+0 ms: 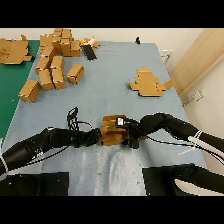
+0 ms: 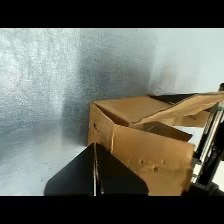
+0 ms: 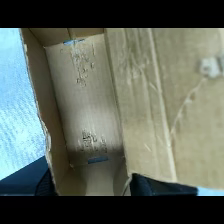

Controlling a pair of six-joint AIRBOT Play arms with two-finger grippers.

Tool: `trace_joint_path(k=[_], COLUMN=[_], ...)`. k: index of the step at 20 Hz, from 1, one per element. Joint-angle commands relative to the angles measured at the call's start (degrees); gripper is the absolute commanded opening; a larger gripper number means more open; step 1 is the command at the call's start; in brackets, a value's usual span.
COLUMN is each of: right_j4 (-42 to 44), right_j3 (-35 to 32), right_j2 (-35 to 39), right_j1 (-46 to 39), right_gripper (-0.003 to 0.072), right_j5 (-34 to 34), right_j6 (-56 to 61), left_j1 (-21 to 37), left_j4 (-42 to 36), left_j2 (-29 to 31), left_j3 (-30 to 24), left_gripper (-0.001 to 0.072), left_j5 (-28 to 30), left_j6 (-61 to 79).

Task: Fold the box.

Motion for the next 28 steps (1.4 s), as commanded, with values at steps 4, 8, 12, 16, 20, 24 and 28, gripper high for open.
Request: trace_joint_path(k=[4, 8, 12, 16, 20, 24, 28], right_j4=[0.0, 0.0, 0.0, 0.0, 0.0, 0.0, 0.0], right_j3=[0.0, 0.0, 0.0, 0.0, 0.0, 0.0, 0.0], right_j2=[0.0, 0.0, 0.0, 0.0, 0.0, 0.0, 0.0], right_j1=[0.0, 0.0, 0.0, 0.0, 0.0, 0.0, 0.0], right_gripper=[0.0499, 0.0499, 0.0499, 0.0499, 0.0499, 0.0499, 0.0499], right_j5=[0.0, 0.0, 0.0, 0.0, 0.0, 0.0, 0.0], right_j6=[0.0, 0.0, 0.0, 0.0, 0.0, 0.0, 0.0], left_j1=[1.7, 2.7, 4.9, 4.8, 4.8, 4.8, 4.8], left_j4=[0.4, 0.3, 0.3, -3.8, -4.9, -6.9, -6.8], left_j2=[0.0, 0.0, 0.1, 0.1, 0.1, 0.1, 0.1], left_j3=[0.1, 1.5, 4.1, 4.8, 4.8, 4.8, 4.8], left_gripper=[0.027, 0.027, 0.0271, 0.0271, 0.0271, 0.0271, 0.0271], left_j5=[-3.0, -4.5, -8.0, -7.9, -7.9, -7.8, -5.3], left_j6=[0.6, 2.4, 5.4, 10.2, 11.5, 11.5, 12.3])
